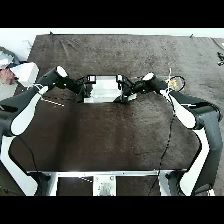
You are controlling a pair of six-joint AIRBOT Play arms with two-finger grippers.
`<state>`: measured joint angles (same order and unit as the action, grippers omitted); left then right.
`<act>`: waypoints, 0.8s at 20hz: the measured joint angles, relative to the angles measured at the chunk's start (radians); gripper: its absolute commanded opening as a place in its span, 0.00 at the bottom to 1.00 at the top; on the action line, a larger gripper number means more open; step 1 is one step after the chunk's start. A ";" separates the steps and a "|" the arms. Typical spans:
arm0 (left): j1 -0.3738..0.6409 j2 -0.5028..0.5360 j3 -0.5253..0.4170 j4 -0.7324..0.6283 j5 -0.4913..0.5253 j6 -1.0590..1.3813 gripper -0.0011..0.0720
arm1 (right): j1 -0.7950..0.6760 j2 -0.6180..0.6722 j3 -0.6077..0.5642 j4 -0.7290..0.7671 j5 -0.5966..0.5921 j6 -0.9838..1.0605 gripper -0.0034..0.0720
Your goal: Fold the box and place the chain.
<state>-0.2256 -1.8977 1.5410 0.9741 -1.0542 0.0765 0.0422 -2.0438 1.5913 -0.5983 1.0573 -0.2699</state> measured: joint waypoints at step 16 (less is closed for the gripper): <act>-0.055 -0.003 0.000 -0.031 0.023 -0.024 0.14 | 0.000 0.000 0.000 0.000 0.000 0.000 0.76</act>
